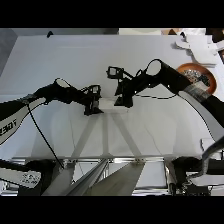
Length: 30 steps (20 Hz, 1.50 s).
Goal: Fold the box and place the chain.
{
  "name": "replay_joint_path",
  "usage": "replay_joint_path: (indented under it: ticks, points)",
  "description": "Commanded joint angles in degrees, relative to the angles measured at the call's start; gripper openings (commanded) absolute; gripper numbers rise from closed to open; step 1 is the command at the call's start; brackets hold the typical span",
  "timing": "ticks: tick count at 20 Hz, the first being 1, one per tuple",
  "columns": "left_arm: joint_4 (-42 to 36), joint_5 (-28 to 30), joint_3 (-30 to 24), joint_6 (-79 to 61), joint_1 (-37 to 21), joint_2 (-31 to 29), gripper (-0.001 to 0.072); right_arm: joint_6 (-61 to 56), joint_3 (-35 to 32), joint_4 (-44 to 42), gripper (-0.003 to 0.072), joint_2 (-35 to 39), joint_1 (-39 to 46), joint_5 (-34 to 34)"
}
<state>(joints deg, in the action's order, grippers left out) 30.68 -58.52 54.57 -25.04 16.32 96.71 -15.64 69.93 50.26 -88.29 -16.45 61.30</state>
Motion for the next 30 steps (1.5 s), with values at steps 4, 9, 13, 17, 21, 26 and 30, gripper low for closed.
replay_joint_path:
  ticks: [4, 9, 13, 17, 21, 26, 30]
  points:
    - [0.02, 0.02, 0.02, -0.02, -0.02, 0.0, 0.0278, 1.11, -1.16, 4.81, 0.0315, 0.81, -2.27, -4.5]
    - [0.02, 0.02, 0.02, -0.02, -0.02, 0.0, 0.0278, 0.87, -1.33, 6.36, 0.0282, 2.75, -2.78, -9.01]
    - [0.02, 0.0, 0.02, -0.02, -0.02, 0.0, 0.0278, 0.87, -2.75, 6.91, 0.0258, 3.1, -2.89, -9.31]
    - [0.02, 0.02, 0.02, -0.02, -0.02, 0.0, 0.0278, 0.9, -7.56, 6.91, 0.0248, 3.1, -3.21, -9.94]
    - [0.02, 0.02, 0.02, -0.02, -0.02, 0.0, 0.0278, 0.85, -9.11, 6.29, 0.0357, 3.13, -3.85, -9.9]
    - [0.02, 0.0, 0.02, 0.0, -0.02, 0.0, 0.0278, 0.48, -9.11, 6.1, 0.0483, 3.96, -3.85, -9.51]
    - [0.02, 0.02, 0.02, -0.02, -0.02, 0.0, 0.0278, -0.79, -9.11, 5.92, 0.0445, 7.98, -3.82, -9.44]
